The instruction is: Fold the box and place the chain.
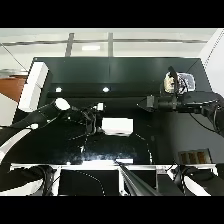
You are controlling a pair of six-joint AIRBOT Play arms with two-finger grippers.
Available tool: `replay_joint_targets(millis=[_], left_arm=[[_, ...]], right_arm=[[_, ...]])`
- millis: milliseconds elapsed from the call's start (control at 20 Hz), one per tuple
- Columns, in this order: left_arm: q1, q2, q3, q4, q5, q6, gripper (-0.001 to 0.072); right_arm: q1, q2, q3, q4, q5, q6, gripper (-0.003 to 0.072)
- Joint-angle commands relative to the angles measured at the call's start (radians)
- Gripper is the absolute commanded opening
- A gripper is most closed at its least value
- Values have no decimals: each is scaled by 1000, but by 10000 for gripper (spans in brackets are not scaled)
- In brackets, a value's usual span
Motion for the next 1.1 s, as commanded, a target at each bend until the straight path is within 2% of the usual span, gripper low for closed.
replay_joint_targets(millis=[0, 300, 450, 800, 1050], left_arm=[[6, 43, 0, 110, -8, -129, 714], [91, 183, 0, 139, -72, -146, 714], [98, 204, 2, 82, -72, -144, 714], [-119, 194, 32, 18, 99, -134, 707], [-166, 103, 85, -28, 101, -134, 706]], right_arm=[[-19, 8, 2, -8, -19, -1, 26], [-19, 8, 2, -15, -20, -1, 27], [-19, 8, 2, -15, -19, -7, 27], [-19, 8, 2, -20, -11, -9, 27], [-47, 8, 2, -23, 6, -9, 26]])
